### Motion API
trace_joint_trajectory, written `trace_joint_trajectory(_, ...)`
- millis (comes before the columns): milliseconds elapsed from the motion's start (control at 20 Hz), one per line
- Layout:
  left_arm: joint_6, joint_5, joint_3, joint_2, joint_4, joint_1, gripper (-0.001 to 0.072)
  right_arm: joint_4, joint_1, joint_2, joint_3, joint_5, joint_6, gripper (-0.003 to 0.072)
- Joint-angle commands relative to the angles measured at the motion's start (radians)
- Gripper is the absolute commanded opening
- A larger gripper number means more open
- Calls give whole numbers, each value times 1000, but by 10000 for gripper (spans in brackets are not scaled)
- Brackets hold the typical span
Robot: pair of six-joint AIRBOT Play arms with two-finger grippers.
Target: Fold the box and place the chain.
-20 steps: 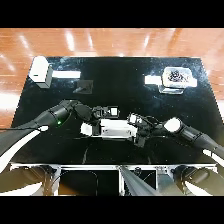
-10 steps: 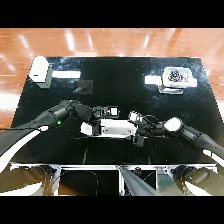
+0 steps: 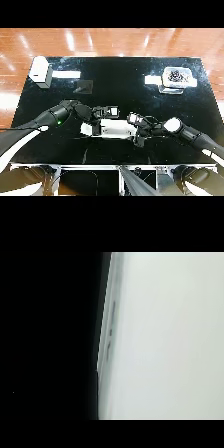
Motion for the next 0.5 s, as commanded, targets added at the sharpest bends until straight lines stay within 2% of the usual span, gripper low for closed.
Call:
trace_joint_trajectory(0,-6,0,0,0,0,0,23,-14,1,-2,0,-27,-2,553)
trace_joint_trajectory(450,-29,1,0,0,0,0,23,-14,1,-26,0,-32,-13,553)
